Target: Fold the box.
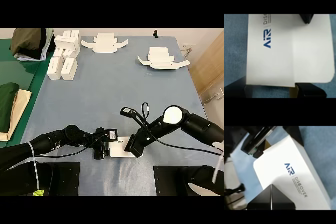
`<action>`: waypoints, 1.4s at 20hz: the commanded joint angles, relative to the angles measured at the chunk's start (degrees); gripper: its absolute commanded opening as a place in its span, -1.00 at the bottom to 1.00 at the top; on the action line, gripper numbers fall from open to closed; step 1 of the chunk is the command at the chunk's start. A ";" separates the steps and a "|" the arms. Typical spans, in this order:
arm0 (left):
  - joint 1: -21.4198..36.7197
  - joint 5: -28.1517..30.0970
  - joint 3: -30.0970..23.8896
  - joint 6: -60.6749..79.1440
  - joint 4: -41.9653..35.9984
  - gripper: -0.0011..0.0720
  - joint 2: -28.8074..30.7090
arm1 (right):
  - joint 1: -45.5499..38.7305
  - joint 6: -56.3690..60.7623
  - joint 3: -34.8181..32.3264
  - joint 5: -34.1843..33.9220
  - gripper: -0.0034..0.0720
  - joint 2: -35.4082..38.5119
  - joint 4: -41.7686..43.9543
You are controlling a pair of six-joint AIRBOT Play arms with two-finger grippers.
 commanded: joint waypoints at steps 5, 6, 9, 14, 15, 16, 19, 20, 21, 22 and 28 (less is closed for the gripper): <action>0.02 0.00 0.02 0.02 0.02 0.43 0.00 | 10.91 0.96 -1.14 -15.54 -0.90 5.31 -21.73; 0.02 0.02 0.02 0.02 0.02 0.43 0.00 | 11.78 0.96 -1.99 -16.63 -0.90 5.40 -22.56; 0.02 -0.04 0.02 0.02 0.02 0.43 0.00 | 15.34 0.96 -5.70 -21.75 -0.91 7.34 -24.52; 0.02 0.00 0.02 0.02 0.02 0.43 0.00 | 21.57 0.96 -13.88 -34.14 -0.79 16.31 -30.56; 0.02 0.00 0.02 0.02 0.02 0.43 0.00 | 21.66 0.96 -14.53 -34.45 -0.46 17.38 -30.77; 0.02 0.00 0.02 0.04 0.02 0.43 0.00 | 21.66 0.94 -14.73 -34.40 -0.08 17.90 -30.80; 0.02 0.00 0.02 0.02 0.02 0.43 0.00 | 21.66 -0.07 -14.73 -34.01 0.21 18.14 -30.71; 0.02 -0.02 0.02 0.02 0.02 0.43 0.00 | 21.68 -0.59 -14.78 -33.92 0.21 18.14 -30.71; 0.02 -0.02 0.02 0.02 0.02 0.43 0.00 | 21.66 -0.96 -14.80 -33.66 0.21 18.14 -30.71; 0.02 0.00 0.02 0.02 0.02 0.43 0.00 | 21.66 -1.22 -14.80 -33.18 0.26 18.14 -30.71; 0.02 0.02 0.02 0.02 0.02 0.43 0.00 | 21.64 -4.15 -14.82 -30.95 0.69 16.61 -32.65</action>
